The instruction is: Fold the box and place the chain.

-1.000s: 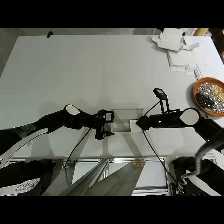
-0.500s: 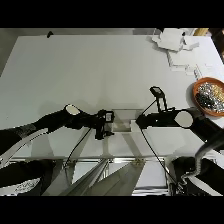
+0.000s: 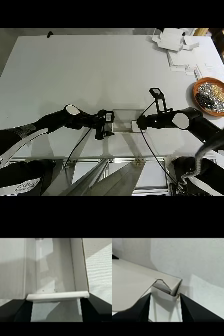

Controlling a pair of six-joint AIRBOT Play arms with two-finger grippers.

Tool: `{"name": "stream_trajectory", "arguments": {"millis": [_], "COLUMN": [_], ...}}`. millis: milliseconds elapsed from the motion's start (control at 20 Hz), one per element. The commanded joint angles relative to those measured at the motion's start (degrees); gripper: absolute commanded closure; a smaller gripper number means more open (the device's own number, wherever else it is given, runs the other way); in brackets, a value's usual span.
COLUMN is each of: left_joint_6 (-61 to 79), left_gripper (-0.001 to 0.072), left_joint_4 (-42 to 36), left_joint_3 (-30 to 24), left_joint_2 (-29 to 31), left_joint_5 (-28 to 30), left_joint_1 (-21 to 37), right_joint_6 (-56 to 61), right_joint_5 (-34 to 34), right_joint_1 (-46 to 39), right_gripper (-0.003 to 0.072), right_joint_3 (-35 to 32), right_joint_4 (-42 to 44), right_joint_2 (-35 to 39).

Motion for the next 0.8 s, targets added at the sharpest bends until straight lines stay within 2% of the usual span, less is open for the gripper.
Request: {"name": "stream_trajectory", "arguments": {"millis": [0, 200, 300, 550, 750], "left_joint_6": [0.0, 0.0, 0.0, 0.0, 0.0], "left_gripper": [0.0437, 0.0437, 0.0437, 0.0437, 0.0437], "left_joint_4": [0.0, 0.0, 0.0, 0.0, 0.0], "left_joint_3": [0.0, 0.0, 0.0, 0.0, 0.0], "left_joint_2": [0.0, 0.0, 0.0, 0.0, 0.0], "left_joint_5": [0.0, 0.0, 0.0, 0.0, 0.0], "left_joint_1": [0.0, 0.0, 0.0, 0.0, 0.0], "right_joint_6": [2.5, 8.2, 12.9, 25.0, 29.4], "right_joint_5": [-0.5, -2.3, -1.7, 5.0, 6.6], "right_joint_1": [1.9, 4.3, 5.6, 9.3, 12.3], "right_gripper": [0.0278, 0.0289, 0.0296, 0.0296, 0.0296], "right_joint_3": [0.0, 0.2, 0.9, 6.5, 9.8], "right_joint_4": [-0.7, -1.2, -4.2, -14.0, -17.6], "right_joint_2": [-0.9, -3.1, -4.1, -8.9, -12.4]}}
